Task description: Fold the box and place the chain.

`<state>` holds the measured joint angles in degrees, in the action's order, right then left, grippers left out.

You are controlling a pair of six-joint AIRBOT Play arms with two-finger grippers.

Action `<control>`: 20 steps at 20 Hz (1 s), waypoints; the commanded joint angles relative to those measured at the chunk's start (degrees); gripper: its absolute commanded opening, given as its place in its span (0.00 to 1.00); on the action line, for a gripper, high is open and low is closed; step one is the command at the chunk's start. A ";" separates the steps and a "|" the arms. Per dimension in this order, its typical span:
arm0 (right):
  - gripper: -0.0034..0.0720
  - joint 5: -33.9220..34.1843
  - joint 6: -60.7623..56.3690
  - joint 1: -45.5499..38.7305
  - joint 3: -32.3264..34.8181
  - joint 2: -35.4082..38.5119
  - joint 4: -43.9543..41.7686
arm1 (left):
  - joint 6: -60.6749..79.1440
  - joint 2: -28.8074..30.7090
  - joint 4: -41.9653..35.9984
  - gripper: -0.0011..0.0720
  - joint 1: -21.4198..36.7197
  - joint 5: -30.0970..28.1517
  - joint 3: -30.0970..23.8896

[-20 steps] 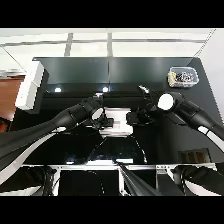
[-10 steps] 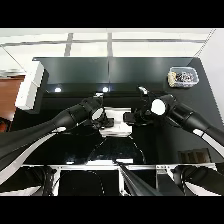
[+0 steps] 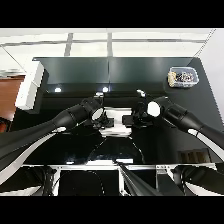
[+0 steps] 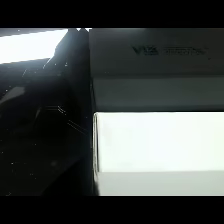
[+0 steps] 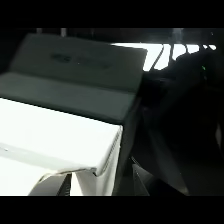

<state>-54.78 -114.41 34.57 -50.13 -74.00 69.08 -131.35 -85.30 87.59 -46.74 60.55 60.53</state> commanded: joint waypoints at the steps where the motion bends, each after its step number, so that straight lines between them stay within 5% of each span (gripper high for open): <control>1: 0.61 -1.42 -4.52 1.84 -0.94 -2.01 4.02 | -0.02 -0.04 -0.02 0.05 0.04 0.11 0.04; 4: 0.61 -2.71 -7.43 3.10 -3.41 -3.61 6.86 | -0.02 -0.04 0.00 0.05 0.04 0.09 0.04; 6: 0.45 -3.96 -9.49 3.63 -4.46 -4.33 8.50 | 0.00 -0.04 -0.02 0.05 0.04 0.09 0.04; 20: 0.44 -9.29 -21.07 6.97 -8.48 -8.26 13.97 | 0.00 -0.04 -0.02 0.05 0.04 0.11 0.04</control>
<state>-63.07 -133.64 41.36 -58.48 -82.13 82.76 -131.39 -85.30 87.57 -46.74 60.69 60.53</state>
